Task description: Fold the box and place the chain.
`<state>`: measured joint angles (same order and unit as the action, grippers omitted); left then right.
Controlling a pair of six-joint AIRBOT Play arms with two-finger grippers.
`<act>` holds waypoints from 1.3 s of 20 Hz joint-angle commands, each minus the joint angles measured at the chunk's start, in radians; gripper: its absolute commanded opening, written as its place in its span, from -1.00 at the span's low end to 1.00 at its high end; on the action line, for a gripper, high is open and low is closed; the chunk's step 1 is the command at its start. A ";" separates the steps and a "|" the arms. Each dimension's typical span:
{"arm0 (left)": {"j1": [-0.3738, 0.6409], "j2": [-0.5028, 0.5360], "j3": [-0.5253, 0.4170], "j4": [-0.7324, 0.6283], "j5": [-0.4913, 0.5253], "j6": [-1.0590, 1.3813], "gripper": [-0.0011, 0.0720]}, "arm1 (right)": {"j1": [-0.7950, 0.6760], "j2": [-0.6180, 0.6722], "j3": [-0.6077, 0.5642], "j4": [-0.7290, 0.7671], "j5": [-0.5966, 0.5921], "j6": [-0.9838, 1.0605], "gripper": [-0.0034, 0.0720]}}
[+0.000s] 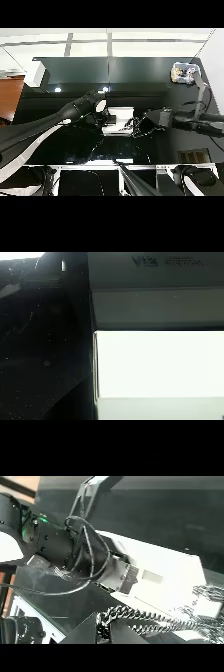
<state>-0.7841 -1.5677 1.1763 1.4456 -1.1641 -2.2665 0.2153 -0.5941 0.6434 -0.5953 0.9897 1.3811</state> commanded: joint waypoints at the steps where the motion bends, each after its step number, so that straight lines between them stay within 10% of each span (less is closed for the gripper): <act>1: 0.001 0.000 0.000 0.000 0.000 0.000 -0.88 | 0.073 -0.057 -0.001 0.032 -0.084 0.002 -0.83; 16: 0.001 0.000 0.000 0.000 0.000 0.000 -0.88 | 0.192 -0.296 -0.001 0.070 -0.199 -0.002 -0.82; 19: 0.001 0.000 0.000 0.000 0.000 0.000 -0.88 | 0.184 -0.295 0.000 0.067 -0.200 -0.002 0.04; 26: 0.001 0.000 0.000 0.000 0.000 0.000 -0.88 | 0.013 -0.098 -0.003 -0.140 -0.013 -0.080 0.09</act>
<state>-0.7837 -1.5677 1.1763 1.4456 -1.1641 -2.2665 0.2878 -0.7795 0.6422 -0.6109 0.8734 1.3186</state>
